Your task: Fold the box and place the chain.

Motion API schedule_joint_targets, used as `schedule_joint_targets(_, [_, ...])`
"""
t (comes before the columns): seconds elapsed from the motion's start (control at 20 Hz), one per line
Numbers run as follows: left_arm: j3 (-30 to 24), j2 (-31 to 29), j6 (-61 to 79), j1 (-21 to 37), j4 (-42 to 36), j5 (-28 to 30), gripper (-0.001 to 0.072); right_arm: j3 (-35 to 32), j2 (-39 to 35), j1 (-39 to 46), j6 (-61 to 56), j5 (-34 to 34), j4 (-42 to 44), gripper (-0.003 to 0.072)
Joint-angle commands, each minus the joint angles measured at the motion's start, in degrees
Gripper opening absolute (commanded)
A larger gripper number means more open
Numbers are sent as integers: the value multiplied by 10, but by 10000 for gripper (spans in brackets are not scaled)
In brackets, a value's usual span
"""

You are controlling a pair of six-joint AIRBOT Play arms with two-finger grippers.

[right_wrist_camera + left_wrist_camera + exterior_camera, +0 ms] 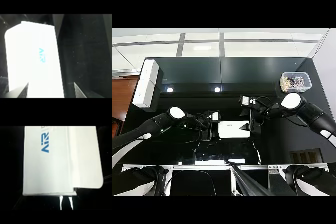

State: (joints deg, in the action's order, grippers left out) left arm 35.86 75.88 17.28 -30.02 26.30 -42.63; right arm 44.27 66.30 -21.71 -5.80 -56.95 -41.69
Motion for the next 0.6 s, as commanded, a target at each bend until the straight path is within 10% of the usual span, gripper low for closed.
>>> schedule_joint_targets(0.0, [0,0,0,0,0,0,392,-2,0,-7,12,-23,-2,636])
schedule_joint_targets(0.55, [0,0,0,0,0,0,392,-2,-1,-8,-26,-33,-9,557])
